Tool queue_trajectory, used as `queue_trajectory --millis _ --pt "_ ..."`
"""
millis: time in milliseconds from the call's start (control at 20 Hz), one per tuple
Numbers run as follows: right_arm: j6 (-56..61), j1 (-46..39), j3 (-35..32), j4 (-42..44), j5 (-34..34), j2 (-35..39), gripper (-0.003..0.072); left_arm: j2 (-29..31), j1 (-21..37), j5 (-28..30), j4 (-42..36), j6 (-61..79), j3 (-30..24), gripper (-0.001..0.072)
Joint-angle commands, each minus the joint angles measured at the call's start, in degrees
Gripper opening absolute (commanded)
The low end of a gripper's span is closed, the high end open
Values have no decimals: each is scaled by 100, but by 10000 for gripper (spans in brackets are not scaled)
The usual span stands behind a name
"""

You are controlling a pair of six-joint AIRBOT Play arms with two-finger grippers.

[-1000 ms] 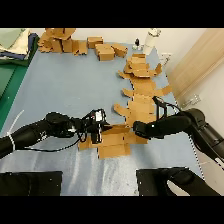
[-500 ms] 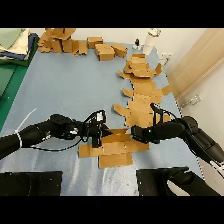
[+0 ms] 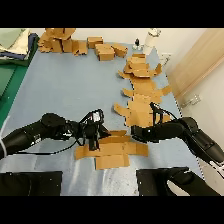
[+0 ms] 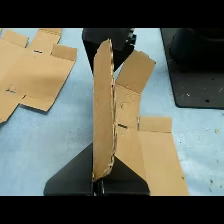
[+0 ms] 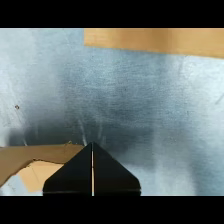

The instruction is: Fold the box.

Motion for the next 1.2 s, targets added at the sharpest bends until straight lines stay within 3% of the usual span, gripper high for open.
queue_trajectory --millis 0,100,300,600,900,1150 --pt "-68 0 -4 17 92 7 4 232 9 739 240 116 -61 13" --pt "-101 133 -4 39 92 4 4 -33 9 968 227 319 -61 13" --pt "-85 645 -4 -7 92 4 4 -691 7 890 -170 332 -59 13" --pt "-81 706 -284 -57 181 2 4 -535 -39 1069 -564 597 -59 12" --pt "-79 704 -868 -221 761 0 4 -396 -70 693 -1189 903 -55 12" --pt "-83 704 -879 -787 1119 -343 3 -328 -315 455 -1189 682 -79 12"
